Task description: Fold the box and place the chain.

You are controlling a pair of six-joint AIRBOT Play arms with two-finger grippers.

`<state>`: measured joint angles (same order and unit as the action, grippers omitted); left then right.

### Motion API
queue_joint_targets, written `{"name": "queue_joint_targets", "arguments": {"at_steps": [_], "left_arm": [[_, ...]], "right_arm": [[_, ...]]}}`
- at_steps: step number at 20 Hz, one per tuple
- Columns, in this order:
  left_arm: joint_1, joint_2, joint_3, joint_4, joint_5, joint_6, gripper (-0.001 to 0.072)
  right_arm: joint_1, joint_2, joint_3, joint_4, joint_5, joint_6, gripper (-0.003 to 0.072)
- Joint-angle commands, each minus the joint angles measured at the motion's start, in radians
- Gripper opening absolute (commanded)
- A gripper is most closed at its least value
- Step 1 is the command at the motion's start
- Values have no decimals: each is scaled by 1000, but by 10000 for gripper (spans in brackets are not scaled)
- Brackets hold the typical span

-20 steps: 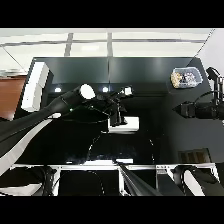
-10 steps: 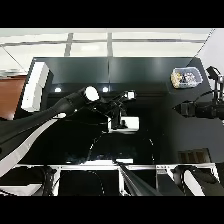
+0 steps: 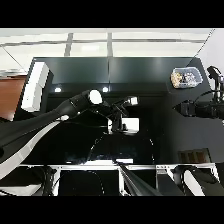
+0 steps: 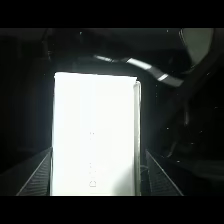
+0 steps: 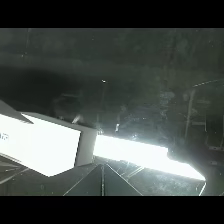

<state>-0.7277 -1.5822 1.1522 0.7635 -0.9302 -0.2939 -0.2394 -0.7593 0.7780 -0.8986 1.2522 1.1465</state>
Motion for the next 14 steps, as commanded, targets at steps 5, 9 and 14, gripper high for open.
{"name": "queue_joint_targets", "arguments": {"at_steps": [5, 9, 14], "left_arm": [[-89, -2, -1, 174, 116, 25, 713], [-112, -15, -1, 253, 219, 22, 713], [-84, 76, 0, 304, 135, -203, 272]], "right_arm": [[-1, 1, 0, -22, 0, 3, 14], [-1, 1, 0, -22, 2, 10, 14], [-2, 1, 0, -23, 10, 9, 14]]}}
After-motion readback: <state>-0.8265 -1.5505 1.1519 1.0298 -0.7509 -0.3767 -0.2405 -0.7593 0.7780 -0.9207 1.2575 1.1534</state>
